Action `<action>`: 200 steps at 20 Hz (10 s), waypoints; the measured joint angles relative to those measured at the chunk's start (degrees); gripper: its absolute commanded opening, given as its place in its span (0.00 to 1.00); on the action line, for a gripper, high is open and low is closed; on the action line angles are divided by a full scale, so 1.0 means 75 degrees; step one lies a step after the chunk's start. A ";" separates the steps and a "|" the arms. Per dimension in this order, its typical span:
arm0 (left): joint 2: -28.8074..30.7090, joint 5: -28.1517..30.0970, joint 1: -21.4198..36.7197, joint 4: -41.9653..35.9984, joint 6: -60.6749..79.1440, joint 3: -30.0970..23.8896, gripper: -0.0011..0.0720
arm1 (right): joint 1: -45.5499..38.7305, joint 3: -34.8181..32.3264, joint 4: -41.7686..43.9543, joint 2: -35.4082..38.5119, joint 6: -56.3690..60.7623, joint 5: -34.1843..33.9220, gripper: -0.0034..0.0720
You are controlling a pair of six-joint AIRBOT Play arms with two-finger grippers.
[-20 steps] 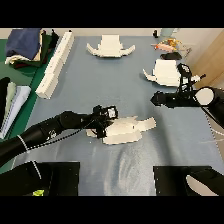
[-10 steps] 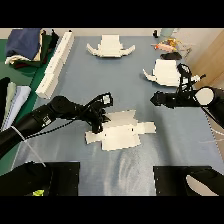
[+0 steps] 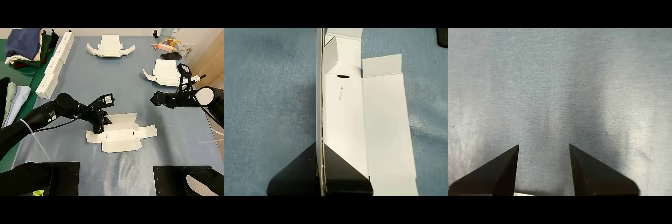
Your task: Fold the box.
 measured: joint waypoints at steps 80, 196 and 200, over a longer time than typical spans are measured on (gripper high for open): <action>-0.0361 -0.1032 0.0009 -0.0055 -0.0029 0.0009 0.03 | 0.1772 -0.2594 0.4045 -0.0399 -1.2179 -0.0102 1.00; 0.1174 -0.2690 -0.0131 0.1501 -0.7758 -0.0079 0.03 | 0.1478 -0.2754 0.4570 -0.1169 -1.4825 -0.0201 0.63; 0.0641 -0.0836 -0.1026 -0.0085 -0.8527 -0.0067 0.03 | 0.1478 -0.2754 0.4570 -0.1169 -1.4825 -0.0201 0.63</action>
